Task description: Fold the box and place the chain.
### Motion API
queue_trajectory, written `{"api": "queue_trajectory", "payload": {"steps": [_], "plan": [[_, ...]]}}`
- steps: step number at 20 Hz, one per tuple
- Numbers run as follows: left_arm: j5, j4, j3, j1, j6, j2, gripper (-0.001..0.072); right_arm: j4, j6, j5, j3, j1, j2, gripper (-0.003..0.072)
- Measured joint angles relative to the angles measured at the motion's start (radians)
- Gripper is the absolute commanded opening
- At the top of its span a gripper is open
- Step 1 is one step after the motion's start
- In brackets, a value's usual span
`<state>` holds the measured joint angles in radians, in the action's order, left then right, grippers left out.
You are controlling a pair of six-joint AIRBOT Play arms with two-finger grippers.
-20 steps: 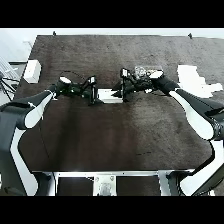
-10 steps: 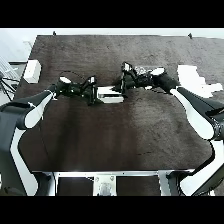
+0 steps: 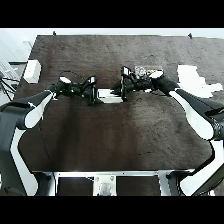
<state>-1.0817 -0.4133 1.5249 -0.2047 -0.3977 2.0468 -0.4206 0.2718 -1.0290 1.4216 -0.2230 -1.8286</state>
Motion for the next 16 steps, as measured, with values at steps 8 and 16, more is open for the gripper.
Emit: {"api": "queue_trajectory", "payload": {"steps": [8, 16], "plan": [[-0.005, -0.002, 0.0, -0.001, -0.001, 0.0, 0.035, 0.002, 0.0, -0.006, -0.049, 0.0, 0.0, 0.0186], [-0.005, -0.003, 0.0, -0.001, -0.004, 0.0, 0.035, -0.002, -0.006, -0.049, -0.082, 0.002, 0.0, 0.0195]]}}
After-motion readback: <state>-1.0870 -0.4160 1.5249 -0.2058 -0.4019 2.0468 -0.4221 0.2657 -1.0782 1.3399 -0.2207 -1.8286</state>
